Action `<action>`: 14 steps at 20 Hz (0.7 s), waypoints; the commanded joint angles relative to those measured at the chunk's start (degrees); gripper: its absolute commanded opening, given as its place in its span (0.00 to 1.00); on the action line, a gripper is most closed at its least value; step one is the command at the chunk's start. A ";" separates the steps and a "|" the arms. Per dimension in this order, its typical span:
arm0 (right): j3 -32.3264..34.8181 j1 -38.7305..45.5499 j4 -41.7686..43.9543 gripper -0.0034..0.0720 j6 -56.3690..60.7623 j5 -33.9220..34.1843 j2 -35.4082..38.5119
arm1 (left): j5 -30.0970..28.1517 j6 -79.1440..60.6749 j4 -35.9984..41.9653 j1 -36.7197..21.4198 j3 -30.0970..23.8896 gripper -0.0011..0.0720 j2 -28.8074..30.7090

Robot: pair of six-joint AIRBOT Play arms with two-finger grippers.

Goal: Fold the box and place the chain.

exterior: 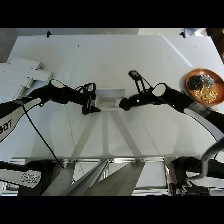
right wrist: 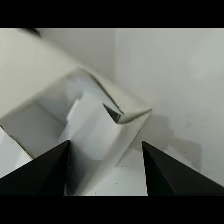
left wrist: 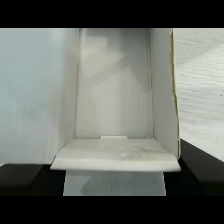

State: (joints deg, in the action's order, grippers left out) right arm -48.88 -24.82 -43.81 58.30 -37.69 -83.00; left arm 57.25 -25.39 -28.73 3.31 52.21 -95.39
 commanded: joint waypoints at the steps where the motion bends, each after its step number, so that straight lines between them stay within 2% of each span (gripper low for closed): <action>1: -0.04 -0.35 -3.10 0.66 7.06 2.64 0.02 | -0.02 -0.07 -0.02 0.00 0.02 0.25 -0.02; 5: -0.11 -0.74 -4.28 0.65 8.39 2.69 0.04 | -0.02 -0.07 -0.04 0.00 0.02 0.25 -0.02; 7: -0.24 -1.79 -8.85 0.65 12.26 2.75 0.09 | 0.00 -0.07 -0.04 0.00 0.02 0.25 -0.02; 12: -3.76 -5.11 -33.73 0.65 36.76 -0.28 0.09 | 0.00 -0.07 -0.02 0.00 0.02 0.25 -0.02; 14: -5.90 -6.47 -40.85 0.64 43.06 -2.47 0.07 | 0.00 -0.07 -0.04 0.00 0.02 0.25 -0.02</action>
State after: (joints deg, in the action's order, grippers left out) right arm -52.45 -29.58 -70.72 88.64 -37.52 -82.94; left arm 57.14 -25.23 -28.49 3.38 52.21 -95.42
